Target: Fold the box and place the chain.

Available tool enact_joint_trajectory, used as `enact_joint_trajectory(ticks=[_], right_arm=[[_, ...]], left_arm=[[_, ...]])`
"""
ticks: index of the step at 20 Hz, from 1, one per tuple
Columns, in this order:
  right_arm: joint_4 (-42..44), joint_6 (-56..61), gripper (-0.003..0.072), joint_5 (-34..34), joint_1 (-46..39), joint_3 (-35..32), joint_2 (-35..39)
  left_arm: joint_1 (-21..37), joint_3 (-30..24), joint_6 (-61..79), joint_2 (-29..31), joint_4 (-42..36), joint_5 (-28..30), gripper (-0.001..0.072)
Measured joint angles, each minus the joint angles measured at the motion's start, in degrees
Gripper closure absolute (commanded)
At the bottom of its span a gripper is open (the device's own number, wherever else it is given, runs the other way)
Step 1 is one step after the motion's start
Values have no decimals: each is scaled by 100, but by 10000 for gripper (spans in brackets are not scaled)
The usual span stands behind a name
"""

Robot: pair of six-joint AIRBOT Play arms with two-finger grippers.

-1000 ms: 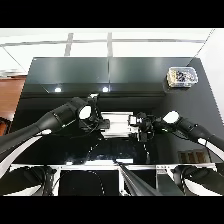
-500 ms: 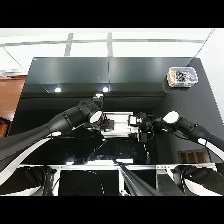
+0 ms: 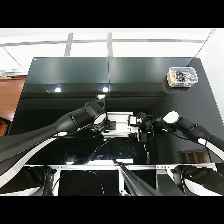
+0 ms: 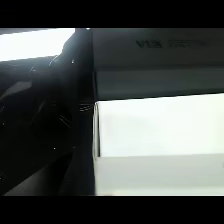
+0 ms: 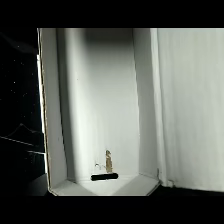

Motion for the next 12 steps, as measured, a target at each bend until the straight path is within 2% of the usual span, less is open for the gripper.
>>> enact_joint_trajectory(ticks=[3, 4, 7, 8, 9, 10, 11, 12], right_arm=[[0, 0, 506, 0, 0, 0, 0], [0, 0, 506, 0, 0, 0, 0], [0, 0, 506, 0, 0, -2, 0], [-2, 0, 506, 0, 0, 0, 0], [-7, -7, 507, 2, 0, -2, 0], [-4, -7, 506, 0, 0, 0, 0], [-4, -4, 506, 2, 0, 0, 0], [-4, -4, 506, 2, 0, 0, 0]], left_arm=[[-4, 20, -122, -17, -17, -7, 609], [-4, 22, -151, -22, -28, -17, 687], [-4, 26, -197, -26, -81, -39, 687], [-4, 26, -203, -26, -87, -44, 640], [-4, 28, -197, -26, -103, -57, 415], [-4, 35, -186, -26, -118, -122, 222], [-4, 48, -201, -26, -140, -111, 152], [-4, 74, -205, -26, -149, -92, 152]])
